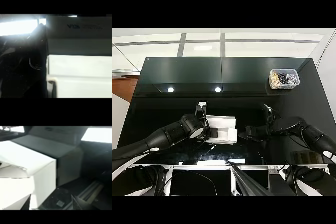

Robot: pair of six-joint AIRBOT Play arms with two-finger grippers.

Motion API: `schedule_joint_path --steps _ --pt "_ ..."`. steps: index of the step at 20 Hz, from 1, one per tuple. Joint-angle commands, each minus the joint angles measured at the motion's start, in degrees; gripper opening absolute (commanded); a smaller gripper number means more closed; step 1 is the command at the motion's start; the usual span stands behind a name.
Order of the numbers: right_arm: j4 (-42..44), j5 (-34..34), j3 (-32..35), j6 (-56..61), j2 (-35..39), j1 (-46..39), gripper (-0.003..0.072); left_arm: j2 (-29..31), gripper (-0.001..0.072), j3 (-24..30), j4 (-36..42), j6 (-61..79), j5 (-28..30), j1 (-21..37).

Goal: Fold the box and place the chain.

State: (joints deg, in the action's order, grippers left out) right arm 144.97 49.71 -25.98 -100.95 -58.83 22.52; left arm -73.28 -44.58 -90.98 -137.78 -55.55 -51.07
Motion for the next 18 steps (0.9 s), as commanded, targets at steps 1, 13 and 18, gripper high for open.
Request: schedule_joint_path --steps 1,13,18 --pt "0.3 0.4 -1.3 -0.4 0.0 0.2 0.0617 0.0 0.0033 0.0 0.0 1.0 0.0 0.0" --pt "-4.3 -6.4 -6.7 8.5 -4.0 12.2 0.0488 0.0 0.0032 0.0 0.0 1.0 0.0 0.0" --pt "-9.4 -6.4 -8.8 14.0 -4.5 12.6 0.0486 0.0 0.0032 0.0 0.0 1.0 0.0 0.0"
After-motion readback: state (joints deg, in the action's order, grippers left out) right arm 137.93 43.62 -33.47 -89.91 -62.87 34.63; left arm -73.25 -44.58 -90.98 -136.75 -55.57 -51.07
